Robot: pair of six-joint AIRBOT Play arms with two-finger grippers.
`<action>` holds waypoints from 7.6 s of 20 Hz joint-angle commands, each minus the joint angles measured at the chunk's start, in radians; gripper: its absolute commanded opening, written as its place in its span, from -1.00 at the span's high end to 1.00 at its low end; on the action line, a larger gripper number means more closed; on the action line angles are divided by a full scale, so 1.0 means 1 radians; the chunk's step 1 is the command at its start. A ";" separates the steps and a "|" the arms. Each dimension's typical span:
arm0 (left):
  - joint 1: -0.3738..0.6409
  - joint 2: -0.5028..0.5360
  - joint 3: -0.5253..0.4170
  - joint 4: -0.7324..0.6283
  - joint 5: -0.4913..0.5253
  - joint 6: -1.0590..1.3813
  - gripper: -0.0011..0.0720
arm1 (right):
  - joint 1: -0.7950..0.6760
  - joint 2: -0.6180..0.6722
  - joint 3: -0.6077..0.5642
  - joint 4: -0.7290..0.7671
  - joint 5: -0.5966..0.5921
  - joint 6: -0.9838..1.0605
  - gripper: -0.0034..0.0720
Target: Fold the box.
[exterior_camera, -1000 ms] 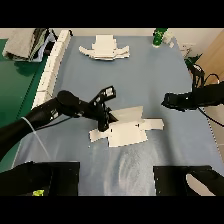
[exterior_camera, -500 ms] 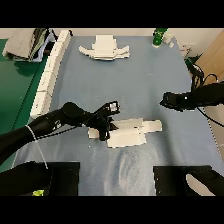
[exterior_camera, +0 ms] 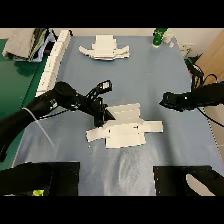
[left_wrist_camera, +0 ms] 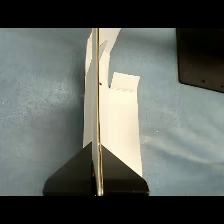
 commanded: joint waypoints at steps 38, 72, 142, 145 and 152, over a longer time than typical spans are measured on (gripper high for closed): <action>-0.019 -0.185 0.072 0.096 -0.140 -0.060 0.94 | 0.001 0.001 0.001 0.008 0.001 -0.001 0.13; -0.019 -0.185 0.068 0.095 -0.139 -0.059 0.94 | 1.166 -0.031 -0.373 -0.756 0.320 -0.007 -0.94; -0.019 -0.185 0.068 0.095 -0.139 -0.060 0.94 | 0.343 -0.204 -0.340 0.323 0.216 -1.555 -1.00; -0.019 -0.185 0.068 0.095 -0.139 -0.060 0.94 | 0.345 -0.205 -0.340 0.322 0.220 -1.555 -0.71; -0.019 -0.185 0.068 0.095 -0.139 -0.060 0.94 | 0.348 -0.205 -0.340 0.322 0.219 -1.555 -0.34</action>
